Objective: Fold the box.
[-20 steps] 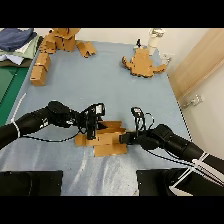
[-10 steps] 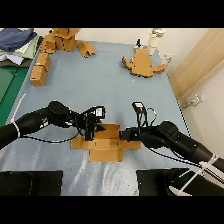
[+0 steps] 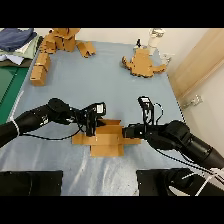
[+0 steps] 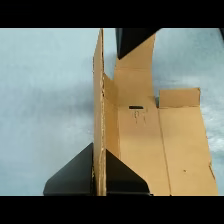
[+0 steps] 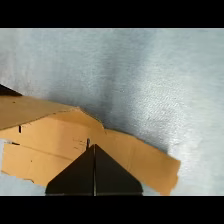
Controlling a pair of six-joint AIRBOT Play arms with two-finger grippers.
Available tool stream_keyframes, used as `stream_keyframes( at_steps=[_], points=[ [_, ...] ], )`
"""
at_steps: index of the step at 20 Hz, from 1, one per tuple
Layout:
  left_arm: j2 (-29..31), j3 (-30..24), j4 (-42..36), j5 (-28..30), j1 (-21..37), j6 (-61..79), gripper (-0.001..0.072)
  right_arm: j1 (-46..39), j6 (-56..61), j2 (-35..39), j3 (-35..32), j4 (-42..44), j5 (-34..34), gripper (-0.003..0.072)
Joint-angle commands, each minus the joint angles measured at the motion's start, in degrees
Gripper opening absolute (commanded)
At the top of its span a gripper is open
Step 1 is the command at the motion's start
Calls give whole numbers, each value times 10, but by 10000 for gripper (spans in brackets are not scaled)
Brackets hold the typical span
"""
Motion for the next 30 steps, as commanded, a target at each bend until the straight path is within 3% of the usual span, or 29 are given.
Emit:
stream_keyframes(
  at_steps=[1, 14, 21, 30],
  points=[
    [-1, 21, 1, 9, 2, 12, 11, 0, 12, 3, 1, -19, -2, 2],
    [-19, -29, -3, 39, -4, -9, 10, 1, 15, 3, 1, -28, -1, 2],
    [-9, -30, -7, -11, -4, -27, 11, 1, 15, 3, 1, -28, -2, 1],
    [-7, -27, -7, -12, 0, -28, 11, 1, 15, 3, 1, -28, -3, 2]
  ],
)
